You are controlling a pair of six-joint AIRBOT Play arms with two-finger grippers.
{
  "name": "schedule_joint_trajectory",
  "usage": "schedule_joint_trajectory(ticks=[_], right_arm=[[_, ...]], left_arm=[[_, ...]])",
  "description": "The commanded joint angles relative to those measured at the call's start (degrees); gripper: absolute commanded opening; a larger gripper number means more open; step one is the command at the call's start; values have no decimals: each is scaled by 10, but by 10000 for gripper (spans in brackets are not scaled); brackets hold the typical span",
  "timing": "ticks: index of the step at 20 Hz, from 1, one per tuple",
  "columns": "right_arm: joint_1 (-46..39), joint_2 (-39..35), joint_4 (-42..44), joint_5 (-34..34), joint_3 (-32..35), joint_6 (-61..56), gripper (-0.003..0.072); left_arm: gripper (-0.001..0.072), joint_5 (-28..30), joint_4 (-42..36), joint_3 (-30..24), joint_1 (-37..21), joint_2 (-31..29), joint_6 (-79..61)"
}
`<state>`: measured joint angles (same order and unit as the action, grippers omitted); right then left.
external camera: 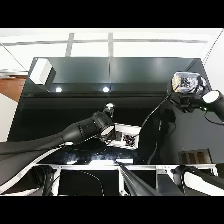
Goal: Fold the box and place the chain.
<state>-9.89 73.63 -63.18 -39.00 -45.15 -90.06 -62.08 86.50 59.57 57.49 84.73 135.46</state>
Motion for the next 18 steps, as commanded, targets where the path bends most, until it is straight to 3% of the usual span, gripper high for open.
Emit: schedule_joint_trajectory(ticks=[1,4,7,9,10,11,14,18], right_arm=[[0,57,8,48,-51,-19,707],[0,96,8,61,-80,-26,707],[0,121,8,62,-99,-26,574],[0,123,6,63,-99,-25,306],[-1,123,6,55,-101,-23,111],[-1,122,5,40,-103,-12,30],[-4,113,5,-21,-108,36,31],[-19,46,1,-70,-108,77,31]], left_arm=[[33,-1,0,0,0,0,0],[33,-2,0,0,0,0,0],[33,-2,0,0,0,0,0],[33,-2,0,0,0,0,0],[33,-2,0,0,0,0,0],[33,-2,0,0,0,0,0],[33,-3,-2,0,0,0,0],[33,-2,-2,0,0,0,0]])
